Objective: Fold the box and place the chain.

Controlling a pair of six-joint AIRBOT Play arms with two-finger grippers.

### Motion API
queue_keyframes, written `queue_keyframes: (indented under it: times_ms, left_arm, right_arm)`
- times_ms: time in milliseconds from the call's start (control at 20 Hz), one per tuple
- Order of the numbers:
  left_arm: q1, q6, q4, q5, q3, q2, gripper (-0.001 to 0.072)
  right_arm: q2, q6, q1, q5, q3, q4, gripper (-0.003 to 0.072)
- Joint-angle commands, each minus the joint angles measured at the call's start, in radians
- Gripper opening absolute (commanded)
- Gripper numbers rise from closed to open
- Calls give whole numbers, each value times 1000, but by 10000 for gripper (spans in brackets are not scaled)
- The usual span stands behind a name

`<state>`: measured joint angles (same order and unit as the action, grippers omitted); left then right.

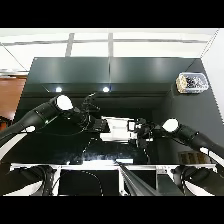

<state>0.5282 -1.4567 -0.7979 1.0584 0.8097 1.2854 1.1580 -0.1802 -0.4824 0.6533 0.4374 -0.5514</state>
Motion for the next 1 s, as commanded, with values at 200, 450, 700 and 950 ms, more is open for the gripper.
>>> queue_keyframes:
  times_ms: [200, 450, 700, 950]
  left_arm:
    - [6, -39, -17, -19, 2, 1, 489]
    - [53, -135, -113, -56, 2, 1, 489]
    - [114, -241, -211, -119, 7, 1, 489]
    - [147, -378, -319, -126, 14, 16, 489]
  right_arm:
    - [1, 0, 0, 0, 0, 0, 436]
    - [1, 0, 0, 0, 0, 0, 436]
    - [1, 0, 0, 0, 0, 0, 436]
    - [1, 0, 0, 0, 0, 0, 436]
